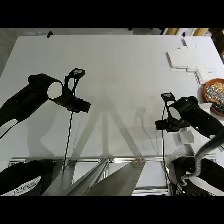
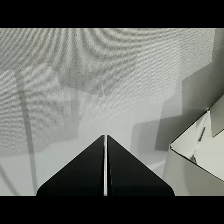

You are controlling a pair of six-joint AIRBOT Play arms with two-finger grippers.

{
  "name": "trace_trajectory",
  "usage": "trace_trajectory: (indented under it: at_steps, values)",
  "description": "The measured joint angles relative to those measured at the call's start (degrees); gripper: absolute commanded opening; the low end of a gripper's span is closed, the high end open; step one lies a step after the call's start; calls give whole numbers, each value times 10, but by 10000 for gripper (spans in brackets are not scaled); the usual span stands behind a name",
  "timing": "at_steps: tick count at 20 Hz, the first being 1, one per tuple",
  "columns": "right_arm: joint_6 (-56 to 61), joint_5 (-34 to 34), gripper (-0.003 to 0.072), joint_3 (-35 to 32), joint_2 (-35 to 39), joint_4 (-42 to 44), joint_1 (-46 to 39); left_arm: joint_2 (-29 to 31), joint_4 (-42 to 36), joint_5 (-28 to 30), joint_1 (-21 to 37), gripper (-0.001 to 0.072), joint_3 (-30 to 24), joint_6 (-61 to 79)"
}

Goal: Fold the box and place the chain.

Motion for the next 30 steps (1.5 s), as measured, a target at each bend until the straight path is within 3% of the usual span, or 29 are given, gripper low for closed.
trace_trajectory:
  at_steps: [23, 30]
  values:
    - [0, -19, 17, 0, 0, -2, 0, 0, 0, 0, 0, 9, 0, 0]
    - [-121, -6, 13, 0, 0, -140, 0, 0, 0, 0, 0, 9, 0, 0]
